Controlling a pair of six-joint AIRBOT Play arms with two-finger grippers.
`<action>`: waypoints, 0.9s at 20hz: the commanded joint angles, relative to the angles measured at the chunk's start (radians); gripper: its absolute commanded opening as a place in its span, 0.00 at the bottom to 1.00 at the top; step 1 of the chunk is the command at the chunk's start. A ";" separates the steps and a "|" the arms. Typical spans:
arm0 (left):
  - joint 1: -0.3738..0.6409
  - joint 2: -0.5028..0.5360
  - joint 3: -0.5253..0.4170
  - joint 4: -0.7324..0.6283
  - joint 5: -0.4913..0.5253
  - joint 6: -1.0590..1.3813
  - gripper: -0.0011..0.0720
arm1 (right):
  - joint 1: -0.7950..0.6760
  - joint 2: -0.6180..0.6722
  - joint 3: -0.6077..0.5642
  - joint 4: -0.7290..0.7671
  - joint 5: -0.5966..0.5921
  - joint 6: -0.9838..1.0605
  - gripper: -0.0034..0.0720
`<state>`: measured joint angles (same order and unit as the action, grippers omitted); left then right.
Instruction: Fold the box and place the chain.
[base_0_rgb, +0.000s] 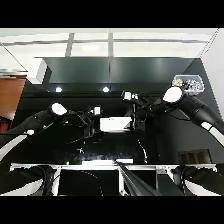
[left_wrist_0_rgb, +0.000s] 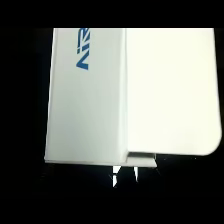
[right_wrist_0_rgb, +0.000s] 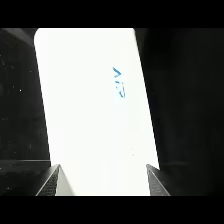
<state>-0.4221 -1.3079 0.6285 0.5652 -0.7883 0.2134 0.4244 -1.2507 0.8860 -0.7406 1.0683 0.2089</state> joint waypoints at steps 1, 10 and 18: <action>0.000 0.001 0.001 0.000 -0.002 0.000 0.56 | 0.026 -0.001 -0.002 -0.020 -0.044 -0.026 0.89; 0.000 0.001 0.001 0.000 -0.002 0.000 0.56 | 0.026 -0.001 -0.002 -0.024 -0.050 0.099 0.37; 0.000 0.001 0.001 0.000 -0.002 0.000 0.56 | 0.032 -0.001 -0.007 -0.024 -0.087 0.126 0.37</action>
<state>-0.4221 -1.3079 0.6285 0.5648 -0.7887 0.2127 0.4519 -1.2514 0.8818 -0.7647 1.0065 0.3233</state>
